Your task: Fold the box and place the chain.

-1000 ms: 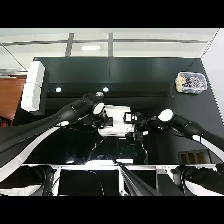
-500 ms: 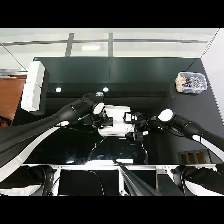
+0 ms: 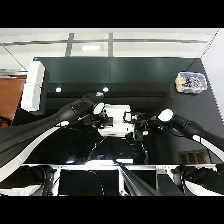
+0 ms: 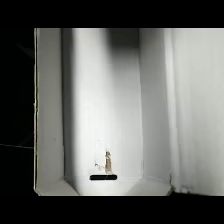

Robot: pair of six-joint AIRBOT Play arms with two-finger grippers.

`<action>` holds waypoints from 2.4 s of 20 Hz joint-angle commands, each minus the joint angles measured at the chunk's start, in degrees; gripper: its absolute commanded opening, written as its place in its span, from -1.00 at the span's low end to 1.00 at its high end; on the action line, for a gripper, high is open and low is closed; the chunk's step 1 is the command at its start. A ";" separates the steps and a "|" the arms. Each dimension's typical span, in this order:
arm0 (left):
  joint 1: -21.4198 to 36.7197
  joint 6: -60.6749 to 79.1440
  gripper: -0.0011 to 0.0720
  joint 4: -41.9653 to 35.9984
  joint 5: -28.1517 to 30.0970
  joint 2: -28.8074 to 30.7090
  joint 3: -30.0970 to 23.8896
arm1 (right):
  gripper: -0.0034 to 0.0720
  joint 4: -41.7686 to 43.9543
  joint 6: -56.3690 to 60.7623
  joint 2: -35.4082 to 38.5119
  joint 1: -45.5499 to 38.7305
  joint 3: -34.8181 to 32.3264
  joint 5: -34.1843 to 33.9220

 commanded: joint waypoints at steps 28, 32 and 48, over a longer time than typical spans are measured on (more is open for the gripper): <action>0.02 -0.02 -0.90 0.11 -0.11 -0.04 0.04 | -0.32 7.89 7.72 2.40 -1.25 0.04 2.58; 0.02 -0.02 -0.90 0.13 -0.11 -0.04 0.04 | -0.36 8.83 7.67 1.68 -1.27 0.04 2.27; 0.02 -0.02 -0.90 0.13 -0.11 -0.04 0.04 | 0.00 8.79 7.93 1.62 -1.27 0.04 2.95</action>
